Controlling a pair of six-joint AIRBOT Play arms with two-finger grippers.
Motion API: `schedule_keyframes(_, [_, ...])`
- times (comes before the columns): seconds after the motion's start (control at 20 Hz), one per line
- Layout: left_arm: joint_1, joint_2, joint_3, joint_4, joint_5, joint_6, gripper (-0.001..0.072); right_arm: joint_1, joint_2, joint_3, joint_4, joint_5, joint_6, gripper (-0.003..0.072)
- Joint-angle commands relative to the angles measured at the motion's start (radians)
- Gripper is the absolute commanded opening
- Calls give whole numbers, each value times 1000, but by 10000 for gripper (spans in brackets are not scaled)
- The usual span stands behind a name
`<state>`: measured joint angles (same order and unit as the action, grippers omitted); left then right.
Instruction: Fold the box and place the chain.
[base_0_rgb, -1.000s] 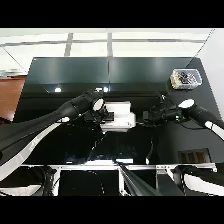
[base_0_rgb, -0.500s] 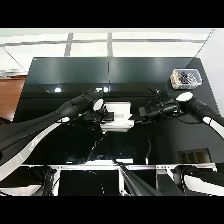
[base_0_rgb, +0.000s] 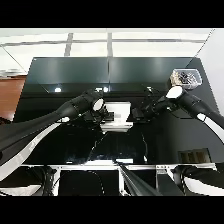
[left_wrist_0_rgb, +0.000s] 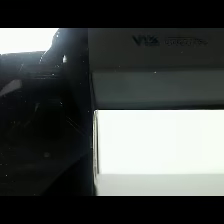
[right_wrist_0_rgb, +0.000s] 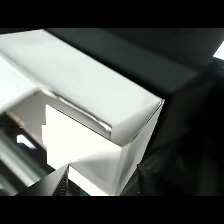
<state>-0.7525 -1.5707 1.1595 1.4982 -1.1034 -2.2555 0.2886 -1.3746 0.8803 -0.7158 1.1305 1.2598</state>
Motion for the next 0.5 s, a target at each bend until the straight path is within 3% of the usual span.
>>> schedule_keyframes(0.0, [0, 0, 0, 0, 0, 0, 31, 96, 1, 63, -170, -53, 170, 479])
schedule_keyframes(0.2, [0, 0, 0, 0, 0, 0, 31, 200, 0, 119, -378, -84, 366, 478])
schedule_keyframes(0.45, [0, 0, 0, -1, 0, 0, 31, 287, 0, 131, -489, -94, 445, 477])
